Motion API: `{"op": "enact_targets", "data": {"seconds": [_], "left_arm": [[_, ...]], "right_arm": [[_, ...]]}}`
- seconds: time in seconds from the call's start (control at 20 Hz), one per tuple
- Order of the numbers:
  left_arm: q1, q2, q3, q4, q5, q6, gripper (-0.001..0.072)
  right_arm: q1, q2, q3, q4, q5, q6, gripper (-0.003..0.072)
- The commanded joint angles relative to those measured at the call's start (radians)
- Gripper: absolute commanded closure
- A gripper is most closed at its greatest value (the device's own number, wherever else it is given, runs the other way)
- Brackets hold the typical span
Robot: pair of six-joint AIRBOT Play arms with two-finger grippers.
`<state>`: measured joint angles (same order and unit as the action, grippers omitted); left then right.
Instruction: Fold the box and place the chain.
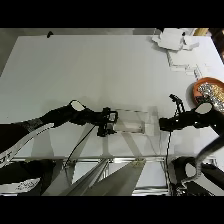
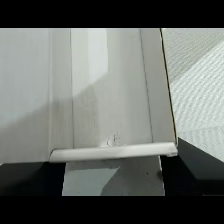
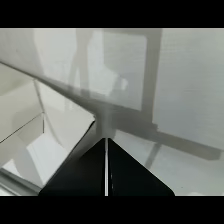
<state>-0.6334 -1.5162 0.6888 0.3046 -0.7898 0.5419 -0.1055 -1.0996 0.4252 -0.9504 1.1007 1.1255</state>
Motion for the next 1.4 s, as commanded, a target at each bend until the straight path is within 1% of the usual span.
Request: {"op": "enact_targets", "data": {"seconds": [0.0, 0.1, 0.35, 0.45, 0.55, 0.65, 0.95, 1.0, 1.05, 1.1, 1.2, 1.3, 1.35], "left_arm": [[0.000, 0.000, 0.000, 0.000, 0.000, 0.000, 0.0395], [0.000, 0.000, 0.000, 0.000, 0.000, 0.000, 0.0395], [0.000, 0.000, 0.000, 0.000, 0.000, 0.000, 0.0395], [0.000, 0.000, 0.000, 0.000, 0.000, 0.000, 0.0395], [0.000, 0.000, 0.000, 0.000, 0.000, 0.000, 0.0395], [0.000, 0.000, 0.000, 0.000, 0.000, 0.000, 0.0395], [0.000, 0.000, 0.000, 0.000, 0.000, 0.000, 0.0395], [0.000, 0.000, 0.000, 0.000, 0.000, 0.000, 0.0395], [0.000, 0.000, 0.000, 0.000, 0.000, 0.000, 0.0395], [0.000, 0.000, 0.000, 0.000, 0.000, 0.000, 0.0395], [0.000, 0.000, 0.000, 0.000, 0.000, 0.000, 0.0395], [0.000, 0.000, 0.000, 0.000, 0.000, 0.000, 0.0395], [0.000, 0.000, 0.000, 0.000, 0.000, 0.000, 0.0395]], "right_arm": [[0.064, -0.001, -0.003, 0.051, -0.005, -0.009, 0.0671], [0.082, 0.013, -0.002, 0.084, 0.010, -0.024, 0.0671], [0.081, 0.092, -0.003, 0.095, 0.034, -0.034, 0.0668], [0.082, 0.105, -0.003, 0.103, 0.047, -0.035, 0.0578], [0.081, 0.124, -0.003, 0.121, 0.048, -0.035, 0.0505], [0.081, 0.142, -0.003, 0.124, 0.059, -0.035, 0.0488], [0.082, 0.184, -0.003, 0.146, 0.083, -0.035, 0.0484], [0.082, 0.184, -0.003, 0.158, 0.081, -0.036, 0.0471], [0.082, 0.184, -0.003, 0.171, 0.080, -0.043, 0.0429], [0.093, 0.184, -0.003, 0.177, 0.078, -0.053, 0.0415], [0.151, 0.184, -0.003, 0.161, 0.042, -0.053, 0.0408], [0.203, 0.184, -0.002, 0.162, -0.011, -0.043, 0.0366], [0.219, 0.184, -0.002, 0.161, -0.027, -0.020, 0.0364]]}}
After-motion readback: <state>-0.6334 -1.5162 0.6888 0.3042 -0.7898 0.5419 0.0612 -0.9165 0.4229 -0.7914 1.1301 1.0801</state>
